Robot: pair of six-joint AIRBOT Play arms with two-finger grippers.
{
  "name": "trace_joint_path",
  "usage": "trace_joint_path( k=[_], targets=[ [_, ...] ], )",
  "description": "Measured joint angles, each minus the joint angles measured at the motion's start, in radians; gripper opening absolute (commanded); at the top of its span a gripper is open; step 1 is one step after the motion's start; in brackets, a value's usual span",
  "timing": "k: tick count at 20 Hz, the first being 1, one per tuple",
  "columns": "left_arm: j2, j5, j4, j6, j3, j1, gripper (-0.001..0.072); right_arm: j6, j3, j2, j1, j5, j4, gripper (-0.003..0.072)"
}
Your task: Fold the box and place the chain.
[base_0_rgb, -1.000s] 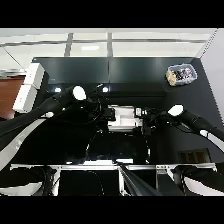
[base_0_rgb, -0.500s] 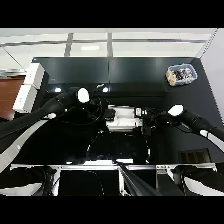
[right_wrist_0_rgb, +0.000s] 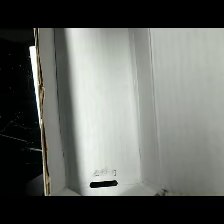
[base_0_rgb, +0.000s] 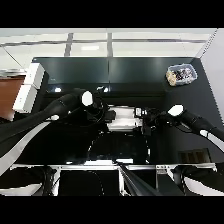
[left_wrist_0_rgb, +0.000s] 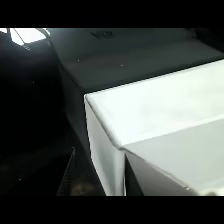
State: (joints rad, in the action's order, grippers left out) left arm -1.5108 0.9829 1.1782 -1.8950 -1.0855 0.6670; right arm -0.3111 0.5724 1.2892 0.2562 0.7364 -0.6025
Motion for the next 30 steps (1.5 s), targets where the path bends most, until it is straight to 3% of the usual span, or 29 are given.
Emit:
trace_joint_path(
  k=[6,14,16,18,20,23,25,28,29,30],
  targets=[
    [-0.043,0.067,0.242,-0.219,-0.105,0.105,0.0351,0.000,0.000,0.000,0.000,0.000,0.000,0.0132],
    [-0.150,0.205,0.342,-0.360,-0.219,0.162,0.0348,0.000,0.000,0.000,0.000,0.000,0.000,0.0132],
    [-0.159,0.204,0.348,-0.385,-0.224,0.164,0.0211,0.000,0.000,0.000,0.000,0.000,0.000,0.0132],
    [-0.164,0.201,0.352,-0.399,-0.227,0.166,0.0150,0.000,0.000,0.000,0.000,0.000,0.000,0.0132],
    [-0.167,0.198,0.352,-0.407,-0.229,0.167,0.0024,0.000,0.000,0.000,0.000,0.000,0.000,0.0132],
    [-0.169,0.198,0.356,-0.418,-0.231,0.168,0.0049,0.001,0.000,0.000,0.000,0.000,0.000,0.0132],
    [-0.171,0.199,0.357,-0.424,-0.231,0.168,0.0405,0.000,0.000,0.000,0.000,0.000,0.000,0.0132],
    [-0.171,0.207,0.354,-0.431,-0.231,0.168,0.0406,0.000,0.000,0.000,0.000,0.000,0.000,0.0132],
    [-0.171,0.209,0.353,-0.431,-0.231,0.168,0.0354,0.000,0.000,0.000,0.000,0.000,0.000,0.0133],
    [-0.171,0.212,0.352,-0.434,-0.231,0.168,0.0218,0.000,0.000,0.000,0.000,0.000,0.000,0.0132]
  ],
)
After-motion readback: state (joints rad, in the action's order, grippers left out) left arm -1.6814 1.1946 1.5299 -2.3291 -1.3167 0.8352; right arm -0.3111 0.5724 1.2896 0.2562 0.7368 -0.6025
